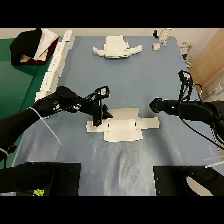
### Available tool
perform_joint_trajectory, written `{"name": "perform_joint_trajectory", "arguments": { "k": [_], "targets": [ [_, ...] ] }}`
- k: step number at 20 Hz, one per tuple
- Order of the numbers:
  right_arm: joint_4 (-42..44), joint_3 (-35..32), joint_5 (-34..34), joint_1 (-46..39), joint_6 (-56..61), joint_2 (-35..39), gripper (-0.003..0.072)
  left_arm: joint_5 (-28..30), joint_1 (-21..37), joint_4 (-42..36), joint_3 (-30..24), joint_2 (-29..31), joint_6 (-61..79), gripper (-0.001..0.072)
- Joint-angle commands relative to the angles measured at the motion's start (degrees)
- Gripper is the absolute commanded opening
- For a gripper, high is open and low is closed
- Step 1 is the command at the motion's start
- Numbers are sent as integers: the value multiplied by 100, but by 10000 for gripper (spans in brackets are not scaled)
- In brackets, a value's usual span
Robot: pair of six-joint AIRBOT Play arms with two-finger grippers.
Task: Fold the box.
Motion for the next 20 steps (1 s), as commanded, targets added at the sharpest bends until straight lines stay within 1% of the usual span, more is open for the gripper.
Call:
{"name": "perform_joint_trajectory", "arguments": {
  "k": [1, 5, 7, 10, 12, 15, 20],
  "targets": [
    [0, -2, 2, -2, 0, 0, 526, -81, 13, 4, 72, -271, -177, 12],
    [2, -2, 0, 0, 0, 0, 526, -44, 13, 116, 201, -321, -214, 12],
    [2, -2, -2, 0, 0, 0, 526, -273, 13, 118, 238, -321, -367, 12],
    [2, -2, -2, 0, 0, 0, 526, -726, 13, 437, 236, -321, -468, 13],
    [2, -2, -2, 0, 0, 0, 526, -828, 11, 474, 236, -321, -442, 12],
    [4, -2, -2, 0, 0, 0, 526, -813, 0, 450, 208, -313, -442, 12],
    [2, -2, -2, 0, 0, 0, 526, -546, -17, 422, 13, -262, -227, 9]
  ]
}}
